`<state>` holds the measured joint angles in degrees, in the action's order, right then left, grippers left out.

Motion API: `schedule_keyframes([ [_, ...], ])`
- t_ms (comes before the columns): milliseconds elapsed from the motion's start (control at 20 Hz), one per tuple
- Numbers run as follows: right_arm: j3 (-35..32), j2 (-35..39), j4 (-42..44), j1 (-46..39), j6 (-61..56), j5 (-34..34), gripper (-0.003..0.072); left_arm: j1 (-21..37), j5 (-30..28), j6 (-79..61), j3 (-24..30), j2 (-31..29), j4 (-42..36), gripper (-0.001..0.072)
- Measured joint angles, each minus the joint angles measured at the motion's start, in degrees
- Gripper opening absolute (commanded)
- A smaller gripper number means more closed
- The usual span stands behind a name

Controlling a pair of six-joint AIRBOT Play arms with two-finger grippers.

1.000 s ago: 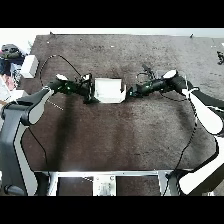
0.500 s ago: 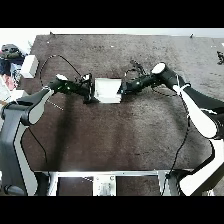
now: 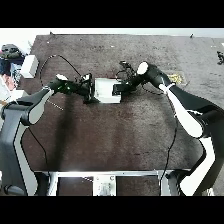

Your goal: Fold the box and place the chain.

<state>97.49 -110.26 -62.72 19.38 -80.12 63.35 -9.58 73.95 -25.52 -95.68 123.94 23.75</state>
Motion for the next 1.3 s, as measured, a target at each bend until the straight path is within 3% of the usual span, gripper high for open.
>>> schedule_keyframes([
  [100,1.3,-0.9,-3.7,1.3,-2.8,0.4,0.0588,0.0,0.0,0.0,0.0,0.0,0.0,0.0354],
  [150,1.7,-1.2,-5.6,1.8,-4.2,0.6,0.0453,0.0,0.0,0.0,0.0,0.0,0.0,0.0354],
  [200,2.1,-1.5,-7.5,2.2,-5.7,0.8,0.0410,0.0,0.0,0.0,0.0,0.0,0.0,0.0354],
  [1150,2.9,-2.0,-29.6,10.2,-28.6,-0.2,0.0399,0.0,0.0,0.0,0.0,0.0,0.0,0.0354],
  [1250,2.9,-2.0,-31.1,10.5,-30.6,-0.2,0.0316,0.0,0.0,0.0,0.0,0.0,0.0,0.0354],
  [1300,2.9,-2.0,-31.6,10.6,-31.5,-0.2,0.0316,0.0,0.0,0.0,0.0,0.0,0.0,0.0354],
])
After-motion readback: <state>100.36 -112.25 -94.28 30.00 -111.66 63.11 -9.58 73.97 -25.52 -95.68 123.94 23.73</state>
